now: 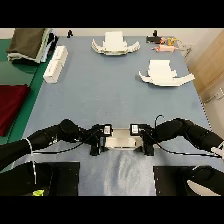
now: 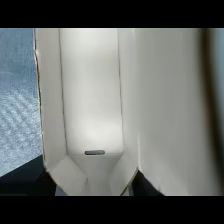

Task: Fold the box.

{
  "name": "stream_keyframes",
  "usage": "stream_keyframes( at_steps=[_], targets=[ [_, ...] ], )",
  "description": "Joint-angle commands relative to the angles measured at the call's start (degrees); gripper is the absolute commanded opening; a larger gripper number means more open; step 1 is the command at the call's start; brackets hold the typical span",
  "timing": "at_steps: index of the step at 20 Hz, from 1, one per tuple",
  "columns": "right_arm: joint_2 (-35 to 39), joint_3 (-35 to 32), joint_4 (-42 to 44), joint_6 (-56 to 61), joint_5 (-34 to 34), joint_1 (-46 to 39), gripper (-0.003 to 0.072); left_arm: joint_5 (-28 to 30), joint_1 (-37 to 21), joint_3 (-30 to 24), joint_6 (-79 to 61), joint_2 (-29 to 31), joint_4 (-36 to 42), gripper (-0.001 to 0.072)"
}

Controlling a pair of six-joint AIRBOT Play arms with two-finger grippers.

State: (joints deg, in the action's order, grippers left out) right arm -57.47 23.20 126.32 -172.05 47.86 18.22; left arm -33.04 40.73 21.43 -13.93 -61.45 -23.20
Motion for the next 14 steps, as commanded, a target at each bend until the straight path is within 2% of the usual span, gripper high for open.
stream_keyframes(
  at_steps=[1, 5, 8, 12, 14],
  targets=[
    [0.0, 0.1, 0.1, 0.8, -0.2, 0.0, 0.0718, 0.0, 0.0, 0.0, 0.0, 0.0, 0.0, 0.0522],
    [0.2, 0.8, -0.3, 3.7, 0.2, 0.0, 0.0718, 0.0, 0.0, 0.0, 0.0, 0.0, 0.0, 0.0522],
    [1.4, 3.1, -4.9, 10.3, 1.4, 0.0, 0.0719, 0.0, 0.0, 0.0, 0.0, 0.0, 0.0, 0.0522],
    [5.6, 6.2, -12.0, 17.0, 5.1, 0.0, 0.0718, 0.0, 0.0, 0.1, 0.0, 0.0, 0.0, 0.0522],
    [8.4, 7.6, -12.6, 20.3, 5.7, 0.0, 0.0718, 0.0, 0.0, 0.1, 0.0, 0.0, 0.0, 0.0522]
  ],
)
